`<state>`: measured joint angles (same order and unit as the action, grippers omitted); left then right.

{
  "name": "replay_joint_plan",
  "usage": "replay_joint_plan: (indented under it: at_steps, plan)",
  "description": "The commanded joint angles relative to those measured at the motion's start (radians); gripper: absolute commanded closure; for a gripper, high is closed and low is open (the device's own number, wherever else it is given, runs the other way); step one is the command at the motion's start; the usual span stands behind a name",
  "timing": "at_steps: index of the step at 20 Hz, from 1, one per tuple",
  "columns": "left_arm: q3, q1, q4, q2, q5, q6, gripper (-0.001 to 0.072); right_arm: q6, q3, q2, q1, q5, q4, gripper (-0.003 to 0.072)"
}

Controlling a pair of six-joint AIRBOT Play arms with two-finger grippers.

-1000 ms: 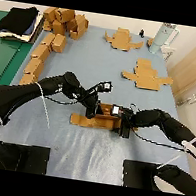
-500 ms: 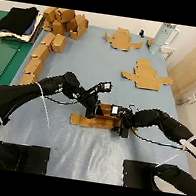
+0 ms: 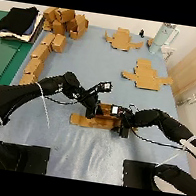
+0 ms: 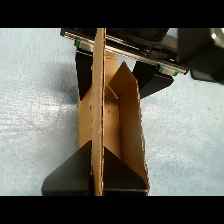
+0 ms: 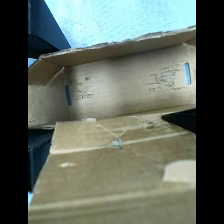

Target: Fold the box.

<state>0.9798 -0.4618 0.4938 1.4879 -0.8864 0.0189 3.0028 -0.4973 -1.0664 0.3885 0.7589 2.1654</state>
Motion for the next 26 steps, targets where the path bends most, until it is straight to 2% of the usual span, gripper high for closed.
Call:
replay_joint_plan:
  at_steps: [1, 24, 25, 26]
  plan:
    - [0.000, 0.000, 0.000, 0.000, 0.000, 0.000, 0.0696, -0.001, 0.000, 0.000, 0.000, -0.002, 0.000, 0.0198]
    - [0.000, 0.002, 0.001, 0.000, 0.004, 0.001, 0.0693, -0.002, 0.000, 0.000, 0.000, 0.001, -0.012, 0.0199]
    - [0.000, 0.005, 0.000, 0.000, 0.005, 0.001, 0.0567, -0.002, 0.000, 0.000, 0.000, 0.001, -0.012, 0.0199]
    - [0.000, 0.010, 0.000, -0.003, 0.006, 0.016, 0.0293, -0.002, 0.000, 0.000, 0.000, 0.001, -0.012, 0.0199]
